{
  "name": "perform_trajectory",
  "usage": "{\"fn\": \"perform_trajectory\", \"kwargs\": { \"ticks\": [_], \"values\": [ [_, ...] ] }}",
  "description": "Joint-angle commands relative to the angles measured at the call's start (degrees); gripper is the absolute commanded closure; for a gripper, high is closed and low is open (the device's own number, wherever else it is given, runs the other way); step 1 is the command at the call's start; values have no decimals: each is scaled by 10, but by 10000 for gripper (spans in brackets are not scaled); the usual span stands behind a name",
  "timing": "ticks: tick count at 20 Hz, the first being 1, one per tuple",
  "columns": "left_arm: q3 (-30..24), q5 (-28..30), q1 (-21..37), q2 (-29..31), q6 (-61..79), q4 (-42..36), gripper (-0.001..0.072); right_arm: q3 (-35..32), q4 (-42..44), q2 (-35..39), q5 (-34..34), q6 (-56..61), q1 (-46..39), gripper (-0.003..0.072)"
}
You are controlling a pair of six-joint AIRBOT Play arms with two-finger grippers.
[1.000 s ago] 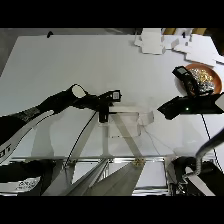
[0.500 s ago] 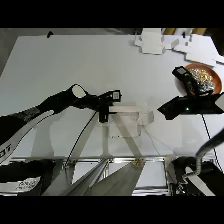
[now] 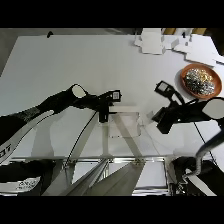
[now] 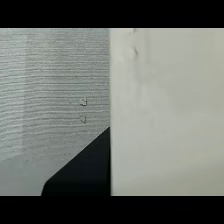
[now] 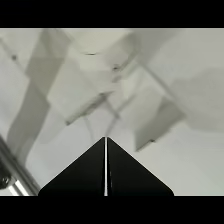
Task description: Fold the box and place the chain.
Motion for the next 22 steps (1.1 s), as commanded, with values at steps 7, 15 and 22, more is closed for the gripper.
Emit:
{"fn": "perform_trajectory", "kwargs": {
  "ticks": [7, 15, 22],
  "values": [
    [0, -3, 0, 0, 0, 0, 707, -66, -110, 0, -106, -64, 157, 443],
    [0, -5, 0, 0, 0, 0, 707, -168, -149, 0, -342, -127, 260, -17],
    [0, -5, 0, 0, 0, 0, 707, -223, -162, 0, -430, -127, 308, -14]
  ]
}}
